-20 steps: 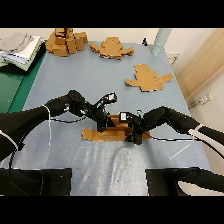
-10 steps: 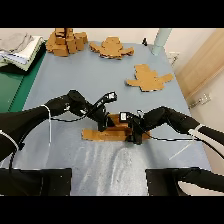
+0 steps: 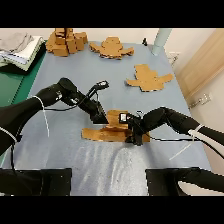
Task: Fold the box.
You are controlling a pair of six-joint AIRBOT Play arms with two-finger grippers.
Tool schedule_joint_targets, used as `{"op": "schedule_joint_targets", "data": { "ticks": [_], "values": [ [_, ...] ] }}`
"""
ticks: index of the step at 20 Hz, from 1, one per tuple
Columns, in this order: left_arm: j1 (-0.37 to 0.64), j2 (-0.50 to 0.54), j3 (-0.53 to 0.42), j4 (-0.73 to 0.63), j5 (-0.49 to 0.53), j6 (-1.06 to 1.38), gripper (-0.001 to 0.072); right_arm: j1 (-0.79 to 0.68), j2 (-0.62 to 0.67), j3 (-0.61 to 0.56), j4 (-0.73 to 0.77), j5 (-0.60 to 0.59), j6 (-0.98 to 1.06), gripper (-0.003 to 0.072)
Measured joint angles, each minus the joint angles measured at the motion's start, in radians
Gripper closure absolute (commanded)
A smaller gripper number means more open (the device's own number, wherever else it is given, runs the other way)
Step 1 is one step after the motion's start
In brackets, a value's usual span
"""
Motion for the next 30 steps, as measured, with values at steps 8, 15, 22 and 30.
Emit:
{"op": "schedule_joint_targets", "data": {
  "ticks": [8, 15, 22, 30],
  "values": [
    [0.016, -0.001, 0.033, 0.042, -0.197, -0.317, 0.0695, 0.000, 0.000, 0.000, 0.000, 0.003, 0.000, 0.0171],
    [-0.058, -0.105, 0.092, -0.074, -0.134, -0.451, 0.0695, 0.000, 0.000, 0.000, 0.000, 0.007, 0.000, 0.0171],
    [-0.063, -0.244, 0.154, 0.022, -0.005, -0.575, 0.0696, 0.000, 0.000, 0.000, 0.000, 0.007, 0.000, 0.0171],
    [-0.047, -0.260, 0.171, 0.053, -0.018, -0.541, 0.0698, 0.000, 0.000, 0.000, 0.000, 0.007, 0.000, 0.0171]
  ]
}}
